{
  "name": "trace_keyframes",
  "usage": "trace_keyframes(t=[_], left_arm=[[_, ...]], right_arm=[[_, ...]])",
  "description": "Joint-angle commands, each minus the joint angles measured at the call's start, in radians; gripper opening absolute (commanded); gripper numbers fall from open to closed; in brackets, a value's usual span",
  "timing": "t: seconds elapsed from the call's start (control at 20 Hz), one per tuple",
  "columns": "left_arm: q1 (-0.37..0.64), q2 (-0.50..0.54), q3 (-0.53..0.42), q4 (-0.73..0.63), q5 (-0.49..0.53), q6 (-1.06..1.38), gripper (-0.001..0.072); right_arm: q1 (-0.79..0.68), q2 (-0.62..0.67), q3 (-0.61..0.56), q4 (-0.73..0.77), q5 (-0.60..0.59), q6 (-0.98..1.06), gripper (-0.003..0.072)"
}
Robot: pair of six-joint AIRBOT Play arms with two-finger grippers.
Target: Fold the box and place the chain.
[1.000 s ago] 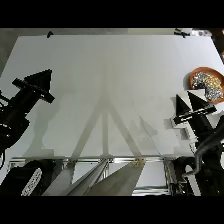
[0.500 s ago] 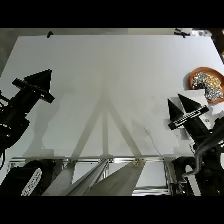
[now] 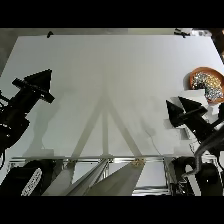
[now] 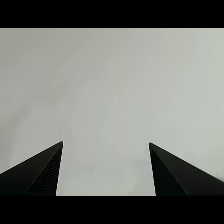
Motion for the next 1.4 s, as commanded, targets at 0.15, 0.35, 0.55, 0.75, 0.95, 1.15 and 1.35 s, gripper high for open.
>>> trace_keyframes(t=[0.15, 0.35, 0.55, 0.75, 0.95, 1.15, 1.35], left_arm=[[0.000, 0.000, -0.001, 0.000, 0.000, 0.000, 0.0071], [0.000, 0.000, -0.001, 0.000, 0.000, 0.000, 0.0071], [0.000, 0.000, -0.001, 0.000, 0.000, 0.000, 0.0071], [0.000, 0.000, -0.001, 0.000, 0.000, 0.000, 0.0071], [0.000, 0.000, -0.001, 0.000, 0.000, 0.000, 0.0071], [0.000, 0.000, -0.001, 0.000, 0.000, 0.000, 0.0071], [0.000, 0.000, -0.001, 0.000, 0.000, 0.000, 0.0071]], right_arm=[[-0.231, -0.560, 0.476, -0.683, 0.571, 0.468, 0.0611], [-0.341, -0.833, 0.622, -0.684, 0.678, 0.383, 0.0613], [-0.356, -0.860, 0.622, -0.727, 0.673, 0.302, 0.0574], [-0.356, -0.860, 0.622, -0.955, 0.673, 0.301, 0.0547], [-0.368, -0.860, 0.622, -1.160, 0.641, 0.382, 0.0549], [-0.441, -0.866, 0.622, -1.173, 0.612, 0.367, 0.0549], [-0.468, -0.925, 0.622, -1.164, 0.597, 0.330, 0.0548]])
